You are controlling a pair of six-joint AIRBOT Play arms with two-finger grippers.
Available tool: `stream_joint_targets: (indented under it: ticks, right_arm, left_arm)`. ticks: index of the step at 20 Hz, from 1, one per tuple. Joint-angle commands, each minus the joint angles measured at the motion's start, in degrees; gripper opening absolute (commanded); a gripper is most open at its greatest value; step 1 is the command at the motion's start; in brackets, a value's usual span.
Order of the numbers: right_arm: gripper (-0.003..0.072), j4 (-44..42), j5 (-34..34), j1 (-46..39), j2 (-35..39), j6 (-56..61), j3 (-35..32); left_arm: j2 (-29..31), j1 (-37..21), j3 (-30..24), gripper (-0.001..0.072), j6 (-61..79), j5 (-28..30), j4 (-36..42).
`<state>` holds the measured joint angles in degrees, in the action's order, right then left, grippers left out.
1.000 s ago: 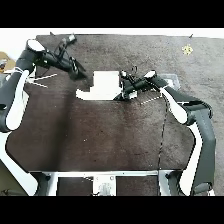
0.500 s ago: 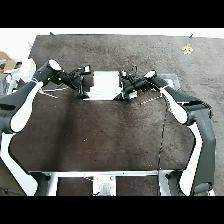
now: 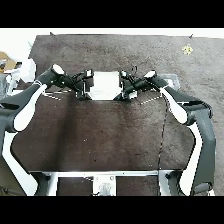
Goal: Fold the box and place the chain.
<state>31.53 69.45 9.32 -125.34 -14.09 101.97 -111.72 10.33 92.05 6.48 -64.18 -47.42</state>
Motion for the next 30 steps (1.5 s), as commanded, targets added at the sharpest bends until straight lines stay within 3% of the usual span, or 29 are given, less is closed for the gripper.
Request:
stream_joint_targets:
  ticks: [1, 3, 4, 5, 9, 10, 12, 13, 14, 30]
  right_arm:
    - [0.0393, -0.02, 0.00, 0.02, 0.00, 0.00, 0.00]
    - [0.0393, -0.02, 0.00, 0.02, 0.00, 0.00, 0.00]
    - [0.0393, -0.02, 0.00, 0.02, 0.00, 0.00, 0.00]
    - [0.0393, -0.02, 0.00, 0.02, 0.00, 0.00, 0.00]
    - [0.0393, -0.02, 0.00, 0.02, 0.00, 0.00, 0.00]
    - [0.0393, -0.02, 0.00, 0.02, 0.00, 0.00, 0.00]
    - [0.0393, -0.02, 0.00, 0.02, 0.00, 0.00, 0.00]
    - [0.0393, -0.02, 0.00, 0.02, 0.00, 0.00, 0.00]
    - [0.0393, -0.02, 0.00, 0.02, 0.00, 0.00, 0.00]
    - [0.0393, -0.02, 0.00, 0.02, 0.00, 0.00, 0.00]
  left_arm:
    - [-0.07, 0.09, -0.04, 0.0696, 0.68, 1.42, 0.31]
    - [-0.07, 0.09, -0.04, 0.0573, 0.68, 1.75, 0.31]
    - [-0.07, 0.09, -0.04, 0.0573, 0.68, 2.34, 0.33]
    - [-0.07, 0.09, -0.04, 0.0507, 0.66, 2.49, 0.33]
    - [-0.07, 0.09, -0.04, 0.0504, 0.61, 1.60, 1.44]
    - [-0.07, 0.11, -0.04, 0.0437, 0.50, 1.29, 1.60]
    - [-0.09, 0.11, -0.04, 0.0402, 0.48, 1.09, 1.60]
    - [-0.09, 0.11, -0.04, 0.0314, 0.46, 0.98, 1.62]
    - [-0.09, 0.11, -0.04, 0.0279, 0.48, 0.66, 1.88]
    - [-1.97, 2.19, -0.04, 0.0279, 3.50, 3.54, 11.85]
